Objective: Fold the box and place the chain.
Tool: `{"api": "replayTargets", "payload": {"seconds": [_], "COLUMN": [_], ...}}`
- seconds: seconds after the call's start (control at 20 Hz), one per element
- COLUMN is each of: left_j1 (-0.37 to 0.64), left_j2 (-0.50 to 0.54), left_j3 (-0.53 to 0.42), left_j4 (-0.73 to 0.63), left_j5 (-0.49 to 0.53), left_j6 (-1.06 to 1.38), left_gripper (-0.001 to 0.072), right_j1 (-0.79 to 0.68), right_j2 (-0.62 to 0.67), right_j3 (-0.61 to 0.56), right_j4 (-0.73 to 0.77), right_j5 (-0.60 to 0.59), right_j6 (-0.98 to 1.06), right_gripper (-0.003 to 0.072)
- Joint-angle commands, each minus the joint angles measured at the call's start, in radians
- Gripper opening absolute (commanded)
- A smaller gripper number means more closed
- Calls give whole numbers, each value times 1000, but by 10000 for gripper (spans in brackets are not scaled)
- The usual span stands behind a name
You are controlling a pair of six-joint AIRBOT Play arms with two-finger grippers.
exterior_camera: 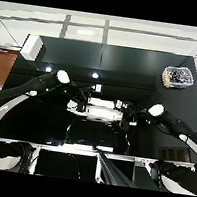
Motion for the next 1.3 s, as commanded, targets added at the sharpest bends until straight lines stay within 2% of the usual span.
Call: {"api": "replayTargets", "payload": {"seconds": [0.0,0.25,0.3,0.4,0.45,0.5,0.55,0.65,0.75,0.85,0.9,0.95,1.0,1.05,1.15,1.25], "left_j1": [-1,-1,0,9,19,31,47,84,119,139,141,140,141,140,134,110], "left_j2": [0,0,0,5,11,21,33,62,106,145,159,169,171,170,169,169], "left_j3": [0,0,0,14,27,41,57,84,88,88,88,88,88,85,51,-33], "left_j4": [-2,-1,0,31,51,66,81,117,169,246,312,387,447,451,294,7], "left_j5": [0,-2,-1,-5,-23,-47,-84,-156,-218,-287,-323,-365,-421,-480,-548,-514], "left_j6": [-1,-1,0,-6,-19,-26,-36,-103,-191,-307,-398,-474,-511,-522,-572,-563], "left_gripper": [28,28,28,33,137,370,519,544,544,543,516,337,75,27,26,25], "right_j1": [11,11,11,11,12,12,12,12,12,12,12,12,12,12,12,12], "right_j2": [-2,-2,-2,-2,-2,-2,-2,-2,-2,-2,-2,-2,-2,-2,-2,-2], "right_j3": [1,1,1,1,1,1,1,1,1,1,1,1,1,1,1,1], "right_j4": [-27,-27,-27,-28,-31,-33,-34,-35,-41,-42,-42,-42,-41,-41,-41,-41], "right_j5": [-21,-20,-20,-20,-19,-16,-12,2,21,25,25,24,24,23,21,21], "right_j6": [27,27,27,27,27,26,24,14,-1,-4,-4,-4,-4,-4,-4,-4], "right_gripper": [597,582,454,445,426,426,426,395,301,300,300,300,300,300,300,300]}}
